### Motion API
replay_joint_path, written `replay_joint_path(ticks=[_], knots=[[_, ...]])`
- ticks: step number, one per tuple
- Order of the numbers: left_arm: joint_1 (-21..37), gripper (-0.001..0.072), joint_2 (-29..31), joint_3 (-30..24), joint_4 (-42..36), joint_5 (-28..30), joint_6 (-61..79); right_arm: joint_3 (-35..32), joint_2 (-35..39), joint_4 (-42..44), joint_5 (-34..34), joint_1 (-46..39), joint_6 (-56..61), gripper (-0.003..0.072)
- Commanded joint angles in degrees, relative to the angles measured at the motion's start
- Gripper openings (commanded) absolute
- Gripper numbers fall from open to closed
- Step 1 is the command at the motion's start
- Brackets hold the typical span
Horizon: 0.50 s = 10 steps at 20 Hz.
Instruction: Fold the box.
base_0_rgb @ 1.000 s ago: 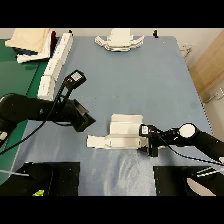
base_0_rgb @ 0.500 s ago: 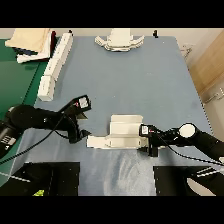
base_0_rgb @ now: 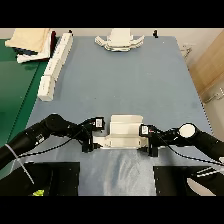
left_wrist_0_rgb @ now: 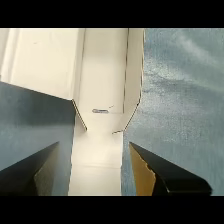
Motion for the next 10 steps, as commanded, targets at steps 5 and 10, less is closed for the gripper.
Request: replay_joint_path(ticks=[5, 10], knots=[[-4.72, 0.0639, -5.40, -0.22, -7.19, 3.80, 5.53, 0.04, 0.04, 0.02, -0.04, 0.02, 0.02, 0.0577], [-4.70, 0.0337, -5.66, -0.22, -7.23, 6.97, 5.51, 0.04, 0.04, 0.02, -0.04, 0.02, 0.02, 0.0578]])
